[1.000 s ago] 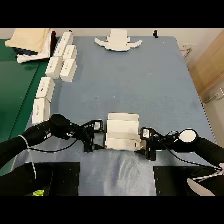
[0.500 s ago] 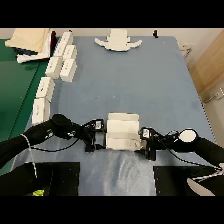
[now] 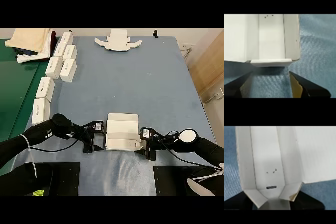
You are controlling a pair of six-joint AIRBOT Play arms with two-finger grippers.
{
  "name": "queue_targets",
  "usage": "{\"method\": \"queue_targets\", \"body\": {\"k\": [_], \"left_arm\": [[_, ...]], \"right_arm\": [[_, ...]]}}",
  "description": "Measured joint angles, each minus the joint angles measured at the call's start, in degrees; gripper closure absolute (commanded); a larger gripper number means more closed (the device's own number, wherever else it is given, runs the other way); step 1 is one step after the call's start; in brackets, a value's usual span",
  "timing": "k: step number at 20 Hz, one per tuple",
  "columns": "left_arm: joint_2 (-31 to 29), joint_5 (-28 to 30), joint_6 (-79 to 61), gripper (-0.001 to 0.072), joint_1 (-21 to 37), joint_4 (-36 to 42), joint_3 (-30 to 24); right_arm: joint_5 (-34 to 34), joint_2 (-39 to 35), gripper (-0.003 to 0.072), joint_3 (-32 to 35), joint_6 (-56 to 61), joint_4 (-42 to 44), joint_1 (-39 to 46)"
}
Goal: Fold the box.
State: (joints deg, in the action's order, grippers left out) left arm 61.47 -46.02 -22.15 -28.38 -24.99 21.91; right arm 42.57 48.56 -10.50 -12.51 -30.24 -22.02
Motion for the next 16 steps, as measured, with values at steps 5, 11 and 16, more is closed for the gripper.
{"method": "queue_targets", "body": {"k": [5, 11, 16], "left_arm": [[0.2, -0.3, 0.7, 0.0001, -1.3, 1.6, 0.1], [0.6, 0.3, 1.0, 0.0001, -2.8, 3.0, 0.2], [0.8, 1.4, 1.2, 0.0001, -3.5, 5.4, 0.3]], "right_arm": [[0.0, 0.0, 0.0091, 0.0, 0.0, 0.0, 0.0], [0.0, 0.0, 0.0091, 0.0, 0.0, -0.1, 0.0], [0.0, 0.0, 0.0091, 0.0, 0.0, -0.1, 0.1]]}}
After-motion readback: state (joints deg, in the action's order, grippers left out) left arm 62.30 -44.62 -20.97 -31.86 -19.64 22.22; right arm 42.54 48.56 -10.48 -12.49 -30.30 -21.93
